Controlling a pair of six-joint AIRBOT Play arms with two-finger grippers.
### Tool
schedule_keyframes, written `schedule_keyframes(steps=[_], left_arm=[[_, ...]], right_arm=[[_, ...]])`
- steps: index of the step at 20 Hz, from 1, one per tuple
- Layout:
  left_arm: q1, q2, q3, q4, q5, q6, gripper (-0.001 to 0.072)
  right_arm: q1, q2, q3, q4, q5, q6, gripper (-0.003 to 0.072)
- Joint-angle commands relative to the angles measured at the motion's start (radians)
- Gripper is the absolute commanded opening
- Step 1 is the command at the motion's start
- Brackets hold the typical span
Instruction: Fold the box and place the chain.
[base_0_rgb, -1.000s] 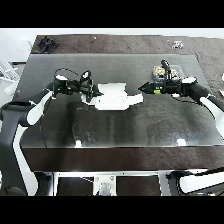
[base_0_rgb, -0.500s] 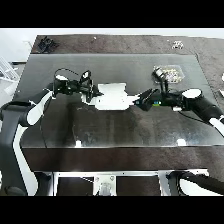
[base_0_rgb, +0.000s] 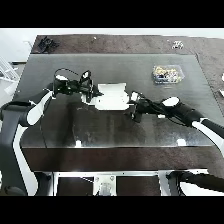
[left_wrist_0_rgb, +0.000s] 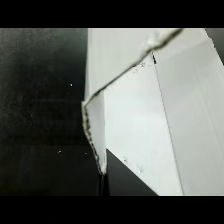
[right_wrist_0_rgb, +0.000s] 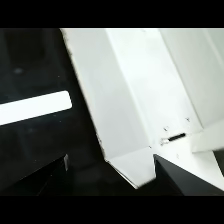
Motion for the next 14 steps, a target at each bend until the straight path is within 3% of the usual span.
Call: schedule_keyframes(steps=[1, 4, 7, 14], left_arm=[[0.0, 0.0, 0.0, 0.0, -0.001, 0.0, 0.0021], [0.0, 0.0, 0.0, 0.0, -0.002, 0.0, 0.0022], [0.0, 0.0, 0.0, 0.0, -0.003, 0.0, 0.0021], [0.0, 0.0, 0.0, 0.0, -0.003, 0.0, 0.0021]], right_arm=[[0.051, -0.039, -0.001, -0.001, -0.112, -0.09, 0.0645], [0.068, -0.039, 0.006, 0.0, -0.164, -0.089, 0.0645], [0.066, -0.039, 0.022, 0.106, -0.197, -0.09, 0.0645], [0.059, -0.039, 0.035, 0.113, -0.249, -0.09, 0.0645]])
